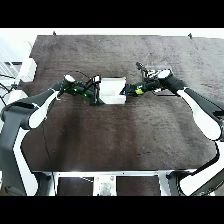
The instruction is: Fold the box and place the chain.
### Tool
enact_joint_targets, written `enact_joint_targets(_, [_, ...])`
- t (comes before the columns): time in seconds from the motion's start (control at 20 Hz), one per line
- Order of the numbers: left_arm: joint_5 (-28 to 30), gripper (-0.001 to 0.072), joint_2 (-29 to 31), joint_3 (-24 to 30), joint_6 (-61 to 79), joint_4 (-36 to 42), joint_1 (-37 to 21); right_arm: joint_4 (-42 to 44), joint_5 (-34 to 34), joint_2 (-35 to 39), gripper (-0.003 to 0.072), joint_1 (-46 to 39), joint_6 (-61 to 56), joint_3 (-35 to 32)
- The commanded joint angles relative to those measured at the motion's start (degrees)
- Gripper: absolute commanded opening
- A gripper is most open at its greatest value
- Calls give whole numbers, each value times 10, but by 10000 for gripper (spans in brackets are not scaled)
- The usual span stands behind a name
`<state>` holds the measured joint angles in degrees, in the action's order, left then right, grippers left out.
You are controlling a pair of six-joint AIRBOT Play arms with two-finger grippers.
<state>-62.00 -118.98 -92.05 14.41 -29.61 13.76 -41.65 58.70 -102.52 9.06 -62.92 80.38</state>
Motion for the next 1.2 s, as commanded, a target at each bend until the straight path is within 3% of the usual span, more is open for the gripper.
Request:
enact_joint_targets(0.0, [0, 393, 0, 0, 0, 0, 0, -72, -15, 0, 517, 18, -55, 14])
enact_joint_targets(0.25, [0, 393, 0, 0, 0, 0, 0, -215, -32, -2, 517, 58, -180, 38])
enact_joint_targets(0.5, [0, 393, 0, 0, 0, 0, 0, -261, -21, -9, 518, 76, -242, 71])
enact_joint_targets(0.8, [0, 393, 0, 0, 0, 0, 0, -438, 88, -35, 517, 113, -372, 162])
enact_joint_targets(1.1, [0, 393, 0, 0, 0, 0, 0, -505, 149, -97, 486, 146, -456, 255])
enact_joint_targets(1.15, [0, 393, 0, 0, 0, 0, 0, -506, 149, -104, 430, 151, -460, 262])
